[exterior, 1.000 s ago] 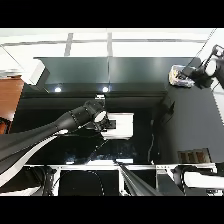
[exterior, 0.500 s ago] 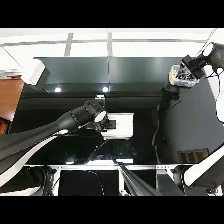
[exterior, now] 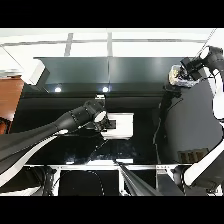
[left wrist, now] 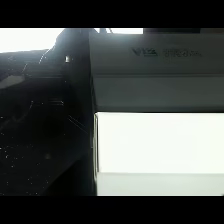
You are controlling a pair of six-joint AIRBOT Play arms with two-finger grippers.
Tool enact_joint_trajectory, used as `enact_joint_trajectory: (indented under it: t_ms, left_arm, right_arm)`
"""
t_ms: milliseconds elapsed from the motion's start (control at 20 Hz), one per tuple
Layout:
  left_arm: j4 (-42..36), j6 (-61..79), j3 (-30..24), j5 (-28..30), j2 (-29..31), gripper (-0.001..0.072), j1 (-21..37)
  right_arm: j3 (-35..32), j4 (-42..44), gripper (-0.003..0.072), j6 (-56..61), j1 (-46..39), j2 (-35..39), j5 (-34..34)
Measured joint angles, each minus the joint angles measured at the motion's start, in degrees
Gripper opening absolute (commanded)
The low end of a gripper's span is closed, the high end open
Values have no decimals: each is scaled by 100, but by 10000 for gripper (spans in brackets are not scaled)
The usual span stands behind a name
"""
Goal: Fold the box and place the chain.
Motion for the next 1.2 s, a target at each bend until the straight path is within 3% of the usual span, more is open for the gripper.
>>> enact_joint_trajectory:
  t_ms: [300,600,1150,1200]
  left_arm:
    - [0,2,0,-2,0,28,2]
    - [0,2,0,-4,0,28,2]
    - [2,0,0,-7,0,28,2]
    - [2,0,0,-4,0,28,2]
  right_arm:
    - [57,289,377,-225,-11,-13,31]
    - [560,422,377,-422,-28,-7,402]
    - [595,413,367,-461,-28,-258,1047]
    - [595,413,99,-466,-28,-291,1040]
